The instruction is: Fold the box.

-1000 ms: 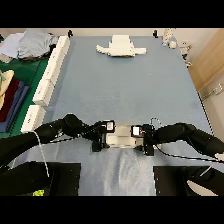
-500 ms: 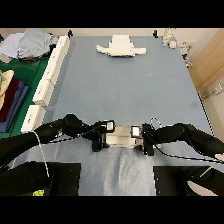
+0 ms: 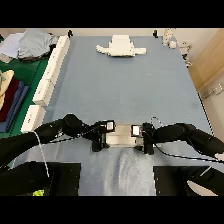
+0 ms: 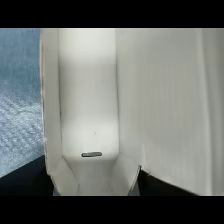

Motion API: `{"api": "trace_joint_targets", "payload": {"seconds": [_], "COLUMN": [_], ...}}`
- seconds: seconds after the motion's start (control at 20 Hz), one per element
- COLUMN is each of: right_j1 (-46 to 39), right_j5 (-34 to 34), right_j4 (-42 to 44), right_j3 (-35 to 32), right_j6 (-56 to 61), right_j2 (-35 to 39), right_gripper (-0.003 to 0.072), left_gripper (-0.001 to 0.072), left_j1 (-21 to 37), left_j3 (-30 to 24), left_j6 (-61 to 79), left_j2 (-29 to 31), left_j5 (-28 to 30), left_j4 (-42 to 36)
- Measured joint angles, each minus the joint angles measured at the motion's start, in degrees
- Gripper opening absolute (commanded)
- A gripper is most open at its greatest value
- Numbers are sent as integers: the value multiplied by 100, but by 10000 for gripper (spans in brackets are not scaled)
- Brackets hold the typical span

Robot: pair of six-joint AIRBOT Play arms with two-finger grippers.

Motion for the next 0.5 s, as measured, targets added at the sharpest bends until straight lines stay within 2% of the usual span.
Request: {"api": "trace_joint_targets", "payload": {"seconds": [0.15,0.3,0.5], "right_j1": [0,-2,-2], "right_j5": [-144,-507,-1582], "right_j4": [-197,-782,-1438], "right_j3": [-2,-4,160], "right_j6": [393,1209,2566], "right_j2": [107,444,1207], "right_gripper": [720,720,715], "left_gripper": [549,549,549], "left_j1": [0,0,0], "left_j3": [0,0,0], "left_j6": [4,2,2], "left_j2": [0,0,0], "left_j5": [-2,-4,-4], "left_j4": [2,2,2]}}
